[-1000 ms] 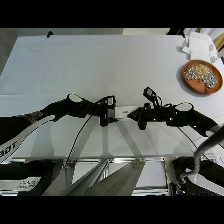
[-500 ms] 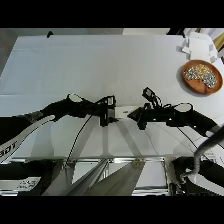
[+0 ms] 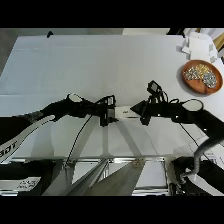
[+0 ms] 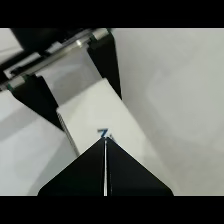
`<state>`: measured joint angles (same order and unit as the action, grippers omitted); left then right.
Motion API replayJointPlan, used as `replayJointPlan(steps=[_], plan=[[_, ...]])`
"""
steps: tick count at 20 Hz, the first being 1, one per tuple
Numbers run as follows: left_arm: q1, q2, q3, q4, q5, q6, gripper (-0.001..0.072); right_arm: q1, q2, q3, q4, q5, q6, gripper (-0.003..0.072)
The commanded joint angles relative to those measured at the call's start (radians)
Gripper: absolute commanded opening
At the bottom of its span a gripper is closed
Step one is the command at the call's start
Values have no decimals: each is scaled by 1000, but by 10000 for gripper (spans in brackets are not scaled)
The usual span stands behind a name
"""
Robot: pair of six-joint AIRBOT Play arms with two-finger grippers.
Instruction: Fold the box and place the chain.
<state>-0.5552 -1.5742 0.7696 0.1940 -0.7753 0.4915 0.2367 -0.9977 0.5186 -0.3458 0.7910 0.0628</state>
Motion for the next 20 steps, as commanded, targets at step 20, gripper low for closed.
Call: replayJointPlan(steps=[20], plan=[[0,0,1,1,0,2,251,0,81,133,-1203,677,1329,20]])
